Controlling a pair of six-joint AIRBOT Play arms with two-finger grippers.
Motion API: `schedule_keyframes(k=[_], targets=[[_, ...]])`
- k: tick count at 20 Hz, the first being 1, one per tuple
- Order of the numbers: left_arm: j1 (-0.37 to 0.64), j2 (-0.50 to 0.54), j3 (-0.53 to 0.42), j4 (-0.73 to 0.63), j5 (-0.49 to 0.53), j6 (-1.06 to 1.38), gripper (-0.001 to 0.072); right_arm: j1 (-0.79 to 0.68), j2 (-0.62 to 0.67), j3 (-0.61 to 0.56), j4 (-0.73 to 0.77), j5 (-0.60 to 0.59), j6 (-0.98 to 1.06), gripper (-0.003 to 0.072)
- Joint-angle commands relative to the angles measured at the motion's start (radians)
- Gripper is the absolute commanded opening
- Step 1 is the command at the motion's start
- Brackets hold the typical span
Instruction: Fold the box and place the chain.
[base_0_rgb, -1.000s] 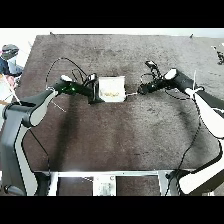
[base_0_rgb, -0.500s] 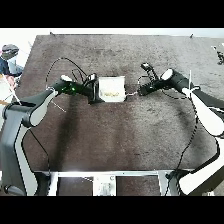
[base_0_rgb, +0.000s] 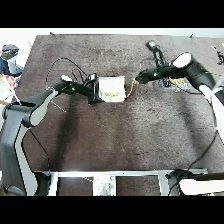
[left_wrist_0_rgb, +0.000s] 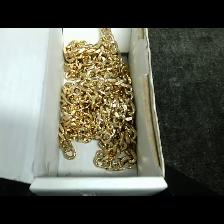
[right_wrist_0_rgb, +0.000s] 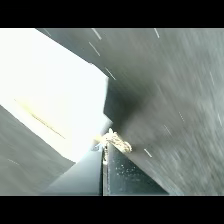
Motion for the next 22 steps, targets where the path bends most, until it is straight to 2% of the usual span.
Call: schedule_keyframes(k=[1, 3, 8, 12, 13, 14, 15, 16, 17, 18, 19, 20, 21, 22], targets=[[0.000, 0.000, 0.000, 0.000, 0.000, 0.000, 0.0410, 0.068, 0.112, 0.011, 0.066, -0.064, 0.016, 0.0009], [0.000, 0.000, 0.000, 0.000, 0.000, 0.000, 0.0410, 0.117, 0.115, 0.043, 0.066, -0.072, 0.045, 0.0010], [0.000, 0.000, 0.000, 0.000, 0.000, 0.000, 0.0410, 0.216, 0.106, 0.043, 0.064, -0.154, 0.059, 0.0010], [0.000, 0.000, 0.000, 0.000, 0.000, 0.000, 0.0409, 0.225, 0.032, 0.027, 0.025, -0.158, 0.096, 0.0011], [0.000, 0.000, 0.000, 0.000, 0.000, 0.000, 0.0410, 0.225, 0.012, 0.023, -0.005, -0.156, 0.097, 0.0081], [0.000, 0.000, 0.000, 0.000, 0.000, 0.000, 0.0410, 0.225, -0.009, 0.021, -0.043, -0.154, 0.104, 0.0414], [0.000, 0.000, 0.000, 0.000, 0.000, 0.000, 0.0410, 0.225, -0.018, 0.021, -0.081, -0.154, 0.103, 0.0511], [0.000, 0.000, 0.000, 0.000, 0.000, 0.000, 0.0410, 0.225, -0.016, 0.022, -0.114, -0.158, 0.103, 0.0453], [0.000, 0.000, 0.000, 0.000, 0.000, 0.000, 0.0410, 0.221, -0.005, 0.023, -0.123, -0.164, 0.103, 0.0453], [0.000, 0.000, 0.000, 0.000, 0.000, 0.000, 0.0410, 0.212, 0.003, 0.034, -0.124, -0.163, 0.102, 0.0391], [0.000, 0.000, 0.000, 0.000, 0.000, 0.000, 0.0410, 0.196, 0.005, 0.058, -0.122, -0.149, 0.085, 0.0275], [0.000, 0.000, 0.000, 0.000, 0.000, 0.000, 0.0410, 0.179, 0.002, 0.082, -0.115, -0.144, 0.051, 0.0272], [0.000, 0.000, 0.000, 0.000, 0.000, 0.000, 0.0410, 0.160, -0.004, 0.106, -0.084, -0.127, -0.018, 0.0150], [0.000, 0.000, 0.000, 0.000, 0.000, 0.000, 0.0410, 0.140, -0.018, 0.131, -0.037, -0.106, -0.088, 0.0138]])
